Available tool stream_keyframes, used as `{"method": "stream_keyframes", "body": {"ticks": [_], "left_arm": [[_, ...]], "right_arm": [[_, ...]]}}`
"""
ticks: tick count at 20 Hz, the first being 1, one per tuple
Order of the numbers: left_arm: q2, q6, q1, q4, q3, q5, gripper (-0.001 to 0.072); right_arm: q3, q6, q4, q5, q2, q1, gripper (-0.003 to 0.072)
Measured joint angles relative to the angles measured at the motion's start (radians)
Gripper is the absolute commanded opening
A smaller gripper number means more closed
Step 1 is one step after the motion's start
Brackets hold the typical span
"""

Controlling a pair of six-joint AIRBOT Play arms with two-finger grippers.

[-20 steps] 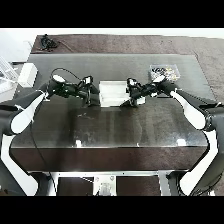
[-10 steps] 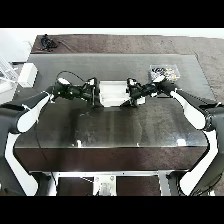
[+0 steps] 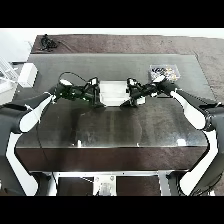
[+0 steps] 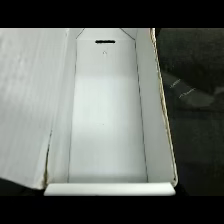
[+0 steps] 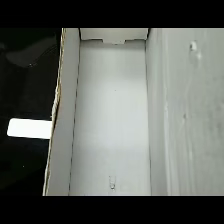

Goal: Fold the box and place the chain.

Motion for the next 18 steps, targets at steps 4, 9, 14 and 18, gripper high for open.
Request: {"method": "stream_keyframes", "body": {"ticks": [4, 9, 14, 18], "left_arm": [[0.0, 0.0, 0.0, -0.008, 0.0, 0.005, 0.0713], [-0.002, 0.038, 0.0, -0.024, 0.0, 0.019, 0.0713], [-0.003, 0.052, 0.0, -0.032, 0.0, 0.026, 0.0714], [-0.01, 0.061, 0.0, -0.049, 0.0, 0.026, 0.0713]], "right_arm": [[0.0, 0.0, 0.0, -0.001, 0.0, 0.0, 0.0586], [0.0, 0.0, 0.0, -0.001, 0.0, 0.0, 0.0586], [0.0, 0.0, 0.0, -0.001, 0.0, 0.0, 0.0586], [0.0, 0.0, 0.0, -0.001, 0.0, 0.0, 0.0586]]}}
